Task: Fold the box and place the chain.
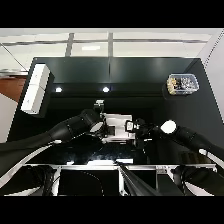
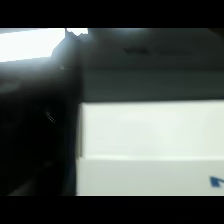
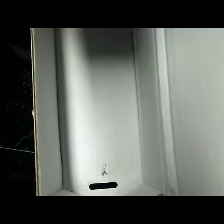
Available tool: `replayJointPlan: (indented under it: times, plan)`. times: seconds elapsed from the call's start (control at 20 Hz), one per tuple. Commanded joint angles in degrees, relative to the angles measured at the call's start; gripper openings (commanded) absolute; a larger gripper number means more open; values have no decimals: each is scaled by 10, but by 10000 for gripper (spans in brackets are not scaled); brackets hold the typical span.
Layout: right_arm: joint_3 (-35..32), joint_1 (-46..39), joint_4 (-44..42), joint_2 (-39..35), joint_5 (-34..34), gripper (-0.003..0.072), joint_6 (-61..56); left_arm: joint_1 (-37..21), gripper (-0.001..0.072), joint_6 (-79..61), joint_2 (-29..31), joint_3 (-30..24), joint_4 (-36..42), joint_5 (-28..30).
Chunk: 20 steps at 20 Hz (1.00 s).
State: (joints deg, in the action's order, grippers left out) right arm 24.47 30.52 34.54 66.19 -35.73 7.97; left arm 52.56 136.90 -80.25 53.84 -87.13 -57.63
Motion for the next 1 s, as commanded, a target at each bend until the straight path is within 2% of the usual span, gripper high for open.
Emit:
replayJointPlan:
  times: [0.0, 0.3, 0.4, 0.5, 0.55, 0.95]
  plan:
    - [0, 0, 0, 0, 0, 426, 0, 0, 345, 1, -1, 1, -4, -16]
    - [0, 0, 0, 0, 0, 426, 0, -1, 329, 13, -1, 1, -5, -10]
    - [0, 0, 0, 0, 0, 426, 0, -1, 182, 13, -1, 1, -9, -7]
    - [0, 0, 0, 0, 0, 427, 0, -1, 151, 13, -1, 1, -9, 3]
    - [0, 0, 0, 0, 0, 427, 0, -1, 30, 13, -1, 1, -9, 8]
    - [0, 0, 0, 0, 0, 426, 0, -1, 32, 12, -1, 1, -9, 15]
